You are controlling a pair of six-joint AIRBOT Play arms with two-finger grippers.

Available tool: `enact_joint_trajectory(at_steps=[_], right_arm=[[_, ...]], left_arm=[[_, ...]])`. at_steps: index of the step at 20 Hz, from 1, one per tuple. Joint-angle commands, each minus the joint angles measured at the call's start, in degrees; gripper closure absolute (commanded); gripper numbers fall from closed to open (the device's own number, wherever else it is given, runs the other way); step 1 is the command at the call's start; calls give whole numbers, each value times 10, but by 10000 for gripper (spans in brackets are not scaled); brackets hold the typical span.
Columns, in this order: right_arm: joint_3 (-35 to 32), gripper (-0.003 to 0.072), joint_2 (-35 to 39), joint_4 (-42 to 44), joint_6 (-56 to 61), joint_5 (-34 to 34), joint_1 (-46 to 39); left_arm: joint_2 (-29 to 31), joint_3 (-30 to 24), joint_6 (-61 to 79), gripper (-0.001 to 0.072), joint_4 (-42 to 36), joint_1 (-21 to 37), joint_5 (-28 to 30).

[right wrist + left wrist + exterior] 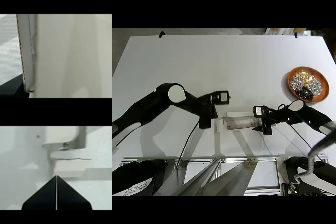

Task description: Fold the box and place the chain.

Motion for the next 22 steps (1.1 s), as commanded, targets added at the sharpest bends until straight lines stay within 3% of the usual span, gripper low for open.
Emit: enact_joint_trajectory(at_steps=[1, 3, 5, 8, 10, 14, 17, 22], right_arm=[[0, 246, 0, 0, -1, 1, 0], [0, 246, 0, 0, -1, 1, 0], [0, 246, 0, 0, -1, 1, 0], [0, 246, 0, 0, -1, 1, 0], [0, 246, 0, 0, -1, 1, 0], [0, 246, 0, 0, -1, 1, 0], [0, 246, 0, 0, -1, 1, 0], [0, 246, 0, 0, -1, 1, 0]], left_arm=[[10, 0, -42, 710, -7, -72, 1], [-9, 0, -52, 710, -25, -124, 102], [-34, 0, -90, 710, -19, -159, 240], [-70, 0, -220, 710, -19, -156, 411], [-96, 0, -292, 710, -19, -142, 464], [-138, 0, -344, 705, -19, -122, 450], [-138, 0, -343, 705, -19, -122, 428], [-57, 0, -343, 710, 71, -122, 330]])
